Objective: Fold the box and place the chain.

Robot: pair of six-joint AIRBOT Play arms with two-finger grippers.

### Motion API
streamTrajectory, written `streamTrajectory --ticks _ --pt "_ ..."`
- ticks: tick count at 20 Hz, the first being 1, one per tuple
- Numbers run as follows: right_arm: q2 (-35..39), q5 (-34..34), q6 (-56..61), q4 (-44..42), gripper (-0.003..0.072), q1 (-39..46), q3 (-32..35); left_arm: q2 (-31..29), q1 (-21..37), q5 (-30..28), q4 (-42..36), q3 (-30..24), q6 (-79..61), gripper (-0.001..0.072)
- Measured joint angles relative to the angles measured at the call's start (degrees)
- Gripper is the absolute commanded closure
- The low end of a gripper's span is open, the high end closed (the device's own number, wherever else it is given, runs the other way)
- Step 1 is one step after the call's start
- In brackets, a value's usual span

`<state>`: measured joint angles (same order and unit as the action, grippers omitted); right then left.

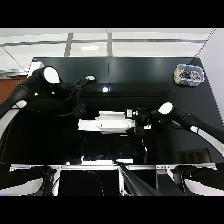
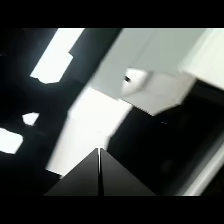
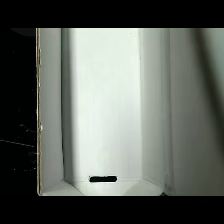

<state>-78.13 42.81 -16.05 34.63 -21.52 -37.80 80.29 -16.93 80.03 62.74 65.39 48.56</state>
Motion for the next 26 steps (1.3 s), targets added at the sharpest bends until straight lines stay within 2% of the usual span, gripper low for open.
streamTrajectory --ticks 3,6,8,12,15,18,22,26 --pt "0.0 0.0 0.0 0.02 0.0553 0.0 0.0 -0.22 1.97 5.75 -12.72 -3.63 1.4 0.0685" --pt "0.0 0.0 0.0 0.04 0.0553 0.0 0.0 -0.31 1.73 5.92 -32.28 -9.62 -6.03 0.0685" --pt "0.0 0.0 0.0 0.04 0.0553 0.0 -0.02 -0.31 1.01 0.02 -38.34 -12.2 -9.44 0.0685" --pt "0.0 0.0 0.02 0.02 0.0553 0.0 0.0 -0.31 -0.15 -15.74 -44.63 -14.21 -13.18 0.0685" --pt "0.0 0.0 0.02 0.02 0.0553 0.0 0.0 0.02 -0.48 -25.75 -45.33 -14.62 -15.28 0.0685" --pt "0.0 0.0 0.02 0.02 0.0554 0.0 0.0 1.09 -0.83 -30.23 -39.65 -14.75 -13.94 0.0685" --pt "0.0 0.0 0.0 0.04 0.0554 0.0 -0.02 3.65 -1.11 -29.44 -33.68 -14.78 -10.73 0.0685" --pt "0.0 0.02 -0.02 0.07 0.0554 0.0 -0.02 5.55 -1.88 -27.06 -31.43 -14.73 -9.66 0.0685"
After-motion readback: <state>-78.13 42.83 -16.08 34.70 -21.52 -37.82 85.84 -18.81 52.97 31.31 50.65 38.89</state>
